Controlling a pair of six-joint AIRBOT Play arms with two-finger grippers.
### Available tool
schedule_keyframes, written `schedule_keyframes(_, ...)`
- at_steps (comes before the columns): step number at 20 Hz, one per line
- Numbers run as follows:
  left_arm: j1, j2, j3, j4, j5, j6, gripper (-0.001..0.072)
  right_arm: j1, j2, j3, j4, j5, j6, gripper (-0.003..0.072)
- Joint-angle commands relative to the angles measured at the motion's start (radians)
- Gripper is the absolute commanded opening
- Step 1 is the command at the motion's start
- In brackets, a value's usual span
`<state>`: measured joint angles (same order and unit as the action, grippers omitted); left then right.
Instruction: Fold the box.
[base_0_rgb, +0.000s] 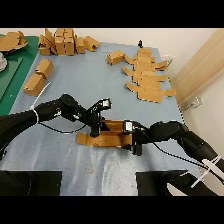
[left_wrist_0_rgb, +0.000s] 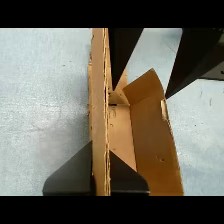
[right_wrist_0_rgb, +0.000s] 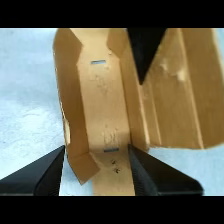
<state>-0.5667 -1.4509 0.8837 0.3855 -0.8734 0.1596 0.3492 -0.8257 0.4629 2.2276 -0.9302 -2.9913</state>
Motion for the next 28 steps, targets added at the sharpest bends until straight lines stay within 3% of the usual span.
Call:
schedule_keyframes(1,0.001,-0.001,0.0,0.0,0.001,0.0,0.0011,-0.001,0.002,0.001,-0.014,0.008,0.002,0.0608)
schedule_keyframes(15,0.001,0.0,0.0,0.0,0.001,0.0,0.0011,-0.064,0.0,0.002,-0.005,0.06,-0.011,0.0608)
schedule_keyframes(28,0.001,0.0,0.0,0.0,0.001,0.0,0.0011,-0.061,-0.204,0.067,0.021,0.049,-0.011,0.0606)
